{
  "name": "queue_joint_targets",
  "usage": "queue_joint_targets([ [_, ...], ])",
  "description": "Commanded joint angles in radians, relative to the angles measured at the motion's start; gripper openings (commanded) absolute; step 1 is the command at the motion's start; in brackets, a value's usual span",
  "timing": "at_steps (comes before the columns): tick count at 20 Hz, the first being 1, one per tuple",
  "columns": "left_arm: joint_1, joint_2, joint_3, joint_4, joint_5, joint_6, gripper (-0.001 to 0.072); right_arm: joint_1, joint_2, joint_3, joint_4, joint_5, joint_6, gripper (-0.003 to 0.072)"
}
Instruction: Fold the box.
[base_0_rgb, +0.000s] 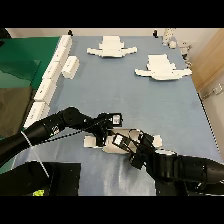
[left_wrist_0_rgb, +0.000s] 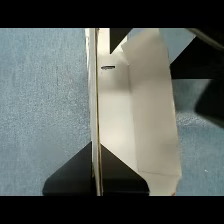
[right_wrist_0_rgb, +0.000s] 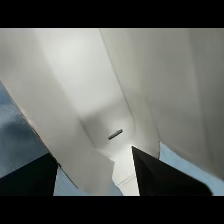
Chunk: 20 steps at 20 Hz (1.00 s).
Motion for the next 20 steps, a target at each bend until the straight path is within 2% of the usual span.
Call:
queue_joint_targets([
  [1, -0.001, 0.001, 0.001, 0.0, 0.0, 0.0, 0.0018, 0.012, 0.037, 0.019, -0.043, -0.027, 0.185, 0.07],
  [4, -0.001, 0.001, 0.001, 0.0, 0.0, 0.0, 0.0018, 0.014, 0.091, 0.028, -0.054, -0.058, 0.292, 0.0699],
  [7, -0.001, 0.001, 0.001, 0.0, 0.0, 0.0, 0.0018, 0.014, 0.097, 0.028, -0.051, -0.107, 0.303, 0.07],
  [11, -0.001, 0.001, 0.001, 0.0, 0.0, 0.0, 0.0018, 0.013, 0.093, 0.028, -0.075, -0.116, 0.3, 0.0701],
  [14, -0.001, 0.001, 0.001, 0.0, 0.0, 0.0, 0.0019, 0.004, 0.098, 0.025, -0.027, -0.109, 0.11, 0.0701],
  [17, -0.001, 0.001, 0.001, 0.0, 0.0, 0.0, 0.0018, -0.104, 0.14, 0.018, 0.06, -0.089, -0.111, 0.0701],
  [20, -0.001, 0.001, 0.001, 0.0, 0.0, 0.0, 0.0018, -0.303, 0.232, -0.04, 0.23, 0.064, -0.465, 0.0701],
])
